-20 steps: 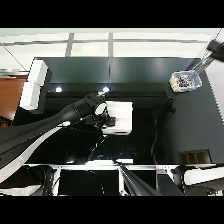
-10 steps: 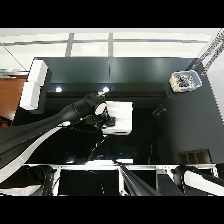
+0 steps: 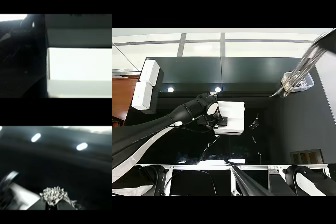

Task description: Fold the box and place the chain.

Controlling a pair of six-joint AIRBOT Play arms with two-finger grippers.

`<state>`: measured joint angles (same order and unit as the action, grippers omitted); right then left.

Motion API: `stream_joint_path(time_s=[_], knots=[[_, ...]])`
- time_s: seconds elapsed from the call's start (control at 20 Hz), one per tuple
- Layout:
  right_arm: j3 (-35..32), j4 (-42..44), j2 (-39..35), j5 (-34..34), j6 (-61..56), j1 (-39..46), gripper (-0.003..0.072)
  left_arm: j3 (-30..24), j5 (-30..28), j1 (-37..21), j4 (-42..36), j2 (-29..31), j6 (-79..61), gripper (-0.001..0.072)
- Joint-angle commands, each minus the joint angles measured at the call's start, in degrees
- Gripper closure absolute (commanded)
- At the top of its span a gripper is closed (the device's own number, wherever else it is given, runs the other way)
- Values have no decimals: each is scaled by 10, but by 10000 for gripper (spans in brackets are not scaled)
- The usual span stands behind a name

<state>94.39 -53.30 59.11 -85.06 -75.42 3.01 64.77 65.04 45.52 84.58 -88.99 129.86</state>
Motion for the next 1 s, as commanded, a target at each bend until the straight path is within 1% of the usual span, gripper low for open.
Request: stream_joint_path(time_s=[0.0,0.1,0.2,0.3,0.45,0.65,0.8,0.95], knots=[[-86,92,-19,-17,57,-82,670,0,0,0,0,0,0,684],[-134,102,-19,5,63,-124,670,0,0,0,0,0,0,684],[-163,106,-19,24,63,-147,671,0,0,0,0,0,0,683],[-181,141,-19,47,68,-162,670,0,0,0,0,0,0,683],[-188,192,-18,62,71,-174,670,0,0,0,0,0,0,684],[-188,228,-18,65,71,-176,670,0,0,0,0,0,0,683],[-188,275,-18,89,70,-176,670,0,0,0,0,0,0,683],[-188,276,-18,107,70,-176,670,0,0,0,0,0,0,683]])
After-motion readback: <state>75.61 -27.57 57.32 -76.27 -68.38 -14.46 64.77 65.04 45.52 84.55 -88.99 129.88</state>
